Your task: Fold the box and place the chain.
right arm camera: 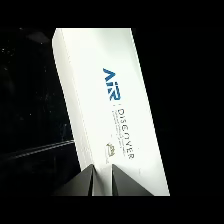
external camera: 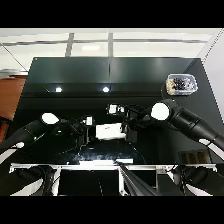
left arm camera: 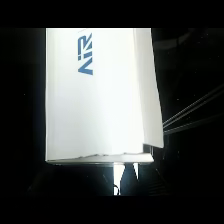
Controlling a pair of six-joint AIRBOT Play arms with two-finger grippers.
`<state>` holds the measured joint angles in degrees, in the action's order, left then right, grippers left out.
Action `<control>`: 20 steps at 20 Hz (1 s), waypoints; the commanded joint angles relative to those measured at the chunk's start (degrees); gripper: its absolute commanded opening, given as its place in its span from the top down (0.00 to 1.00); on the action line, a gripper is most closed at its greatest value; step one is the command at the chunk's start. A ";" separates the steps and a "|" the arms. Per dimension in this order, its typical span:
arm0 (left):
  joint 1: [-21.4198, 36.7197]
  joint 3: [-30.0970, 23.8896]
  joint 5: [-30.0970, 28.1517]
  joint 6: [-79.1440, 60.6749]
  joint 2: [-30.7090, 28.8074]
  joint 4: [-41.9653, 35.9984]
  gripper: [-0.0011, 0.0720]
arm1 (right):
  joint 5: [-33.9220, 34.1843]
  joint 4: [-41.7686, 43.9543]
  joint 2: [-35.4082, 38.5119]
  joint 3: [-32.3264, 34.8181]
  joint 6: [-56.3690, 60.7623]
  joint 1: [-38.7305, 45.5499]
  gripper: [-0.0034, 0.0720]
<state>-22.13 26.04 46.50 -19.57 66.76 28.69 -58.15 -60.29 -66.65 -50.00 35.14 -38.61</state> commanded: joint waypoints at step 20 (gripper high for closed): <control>0.00 0.02 0.07 -0.13 0.04 0.04 0.50 | 3.08 -1.29 -2.19 0.07 0.66 -0.09 0.69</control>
<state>-22.09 26.09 46.48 -19.59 66.76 28.71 -55.59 -61.12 -68.71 -49.95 35.53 -38.68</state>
